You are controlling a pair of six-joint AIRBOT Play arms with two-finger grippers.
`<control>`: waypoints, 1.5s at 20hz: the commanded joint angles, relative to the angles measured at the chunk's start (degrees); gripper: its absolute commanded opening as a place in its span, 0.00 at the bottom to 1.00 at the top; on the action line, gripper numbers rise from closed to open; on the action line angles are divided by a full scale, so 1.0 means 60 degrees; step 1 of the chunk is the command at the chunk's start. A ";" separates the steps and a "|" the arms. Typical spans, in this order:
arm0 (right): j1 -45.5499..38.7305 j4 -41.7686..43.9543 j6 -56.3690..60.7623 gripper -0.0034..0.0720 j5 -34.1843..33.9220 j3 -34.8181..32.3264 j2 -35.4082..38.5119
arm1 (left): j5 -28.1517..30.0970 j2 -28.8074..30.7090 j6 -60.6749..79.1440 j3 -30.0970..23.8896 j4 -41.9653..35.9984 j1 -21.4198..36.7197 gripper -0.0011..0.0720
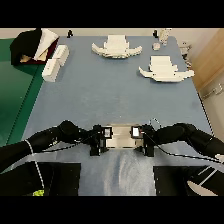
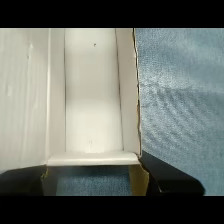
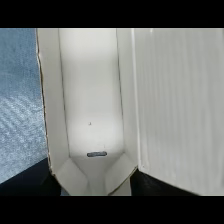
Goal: Fold the box.
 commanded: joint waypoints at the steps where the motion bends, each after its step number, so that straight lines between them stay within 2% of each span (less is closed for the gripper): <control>1: 0.0007 0.0004 0.0004 0.73 0.0004 0.0011 0.0007 | 0.0004 -0.0007 -0.0015 0.0007 -0.0007 -0.0004 0.63; 12: 0.0007 0.0004 0.0000 0.73 -0.0007 0.0011 0.0007 | 0.0004 -0.0007 -0.0015 0.0007 -0.0004 -0.0004 0.63; 13: 0.0007 0.0004 0.0007 0.77 -0.0018 0.0011 0.0011 | 0.0004 -0.0007 -0.0015 0.0007 -0.0007 -0.0004 0.63; 14: 0.0007 0.0004 0.0076 0.97 -0.0033 0.0011 0.0018 | 0.0004 -0.0007 -0.0015 0.0007 -0.0004 -0.0004 0.63; 15: 0.0007 -0.0011 0.0393 1.00 -0.0164 0.0029 0.0076 | 0.0004 -0.0007 -0.0015 0.0007 -0.0007 -0.0004 0.63; 17: 0.0007 -0.0576 0.1304 1.00 -0.0641 0.0142 0.0368 | 0.0000 -0.0004 -0.0015 0.0007 -0.0007 -0.0004 0.63; 19: 0.0007 -0.1792 0.2747 1.00 -0.1483 0.0382 0.0845 | 0.0004 -0.0004 -0.0015 0.0007 -0.0007 -0.0004 0.63; 23: 0.0007 -0.4258 0.6375 1.00 -0.3883 0.0991 0.1949 | 0.0000 -0.0004 -0.0015 0.0007 -0.0004 -0.0004 0.63; 24: 0.0007 -0.4521 0.7486 0.96 -0.4419 0.1147 0.2186 | 0.0000 -0.0007 -0.0015 0.0007 -0.0004 -0.0004 0.63; 26: 0.0007 -0.4324 0.9661 0.62 -0.5115 0.1501 0.2532 | 0.0000 -0.0007 -0.0015 0.0007 -0.0004 -0.0004 0.63; 27: 0.0007 -0.3850 1.0648 0.52 -0.5129 0.1628 0.2616 | 0.0000 -0.0004 -0.0015 0.0007 -0.0007 -0.0004 0.63; 29: 0.0011 -0.1858 1.2265 0.13 -0.4320 0.1639 0.2535 | 0.0000 -0.0004 -0.0015 0.0007 -0.0004 -0.0004 0.63; 30: 0.0022 -0.0510 1.2662 0.11 -0.3421 0.1570 0.2361 | 0.0000 -0.0004 -0.0015 0.0007 -0.0004 -0.0004 0.63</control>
